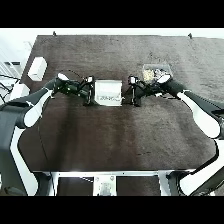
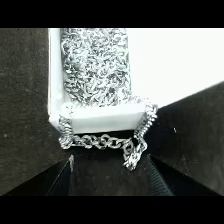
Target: Fold the box and place the chain.
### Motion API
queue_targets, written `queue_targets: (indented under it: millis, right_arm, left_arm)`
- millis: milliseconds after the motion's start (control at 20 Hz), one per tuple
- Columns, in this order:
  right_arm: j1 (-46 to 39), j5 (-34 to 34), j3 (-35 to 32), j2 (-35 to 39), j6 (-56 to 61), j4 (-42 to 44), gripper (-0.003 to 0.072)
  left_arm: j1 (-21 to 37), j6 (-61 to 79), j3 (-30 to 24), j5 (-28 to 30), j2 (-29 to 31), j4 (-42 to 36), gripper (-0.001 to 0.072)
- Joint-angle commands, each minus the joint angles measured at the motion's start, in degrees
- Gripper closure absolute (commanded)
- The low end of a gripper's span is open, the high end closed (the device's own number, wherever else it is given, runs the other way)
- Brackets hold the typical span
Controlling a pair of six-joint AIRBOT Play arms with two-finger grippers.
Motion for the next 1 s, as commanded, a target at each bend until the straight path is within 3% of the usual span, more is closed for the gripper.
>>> queue_targets:
  millis: [0,500,650,850,950]
  right_arm:
    - [0.4,0.9,2.8,-3.0,-1.9,0.8,0.0136]
    - [1.5,0.7,6.7,-6.9,-1.2,-0.1,0.0156]
    - [1.5,0.8,6.8,-6.9,2.3,-2.8,0.041]
    - [1.5,3.4,7.0,-6.4,9.0,-10.0,0.0669]
    - [1.5,5.2,7.4,-5.4,12.4,-12.0,0.0669]
  left_arm:
    - [0.0,0.0,0.0,0.0,0.0,0.0,0.0182]
    - [0.0,0.0,0.0,0.0,0.0,0.0,0.0182]
    - [0.0,0.0,0.0,0.0,0.0,0.0,0.0182]
    - [0.0,0.0,0.0,0.0,0.0,0.0,0.0182]
    - [0.0,0.0,0.0,0.0,0.0,0.0,0.0181]
